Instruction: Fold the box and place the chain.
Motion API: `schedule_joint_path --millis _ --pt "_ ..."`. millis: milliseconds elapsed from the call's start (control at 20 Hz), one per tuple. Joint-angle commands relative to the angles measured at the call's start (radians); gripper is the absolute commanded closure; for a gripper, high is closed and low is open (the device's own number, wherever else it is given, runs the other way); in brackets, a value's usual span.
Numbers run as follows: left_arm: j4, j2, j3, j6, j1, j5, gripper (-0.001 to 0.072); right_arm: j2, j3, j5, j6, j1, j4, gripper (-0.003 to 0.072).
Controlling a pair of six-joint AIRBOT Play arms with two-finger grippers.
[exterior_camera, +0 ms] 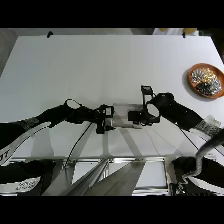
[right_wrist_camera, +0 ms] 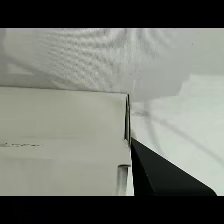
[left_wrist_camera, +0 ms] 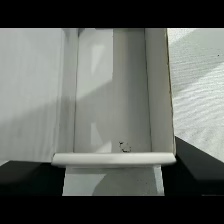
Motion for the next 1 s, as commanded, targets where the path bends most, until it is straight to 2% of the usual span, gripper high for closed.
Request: schedule_joint_path --millis 0,300,650,900,950 --pt "0.001 0.001 0.0 0.0 0.0 -0.002 0.0577 -0.005 0.032 0.045 0.011 0.002 -0.039 0.0348" --pt "0.001 0.001 0.0 0.0 0.0 -0.002 0.0577 -0.03 0.03 0.065 0.003 0.006 -0.05 0.0349" --pt "0.001 0.001 0.001 0.0 0.0 -0.002 0.0577 -0.058 -0.011 0.014 0.001 0.062 -0.047 0.0355" --pt "0.001 0.001 0.0 0.0 0.0 -0.002 0.0577 -0.059 -0.037 -0.006 0.001 0.062 -0.072 0.0443" --pt "0.001 0.001 0.001 0.0 0.0 -0.002 0.0577 -0.059 -0.037 -0.014 0.001 0.062 -0.072 0.0491"
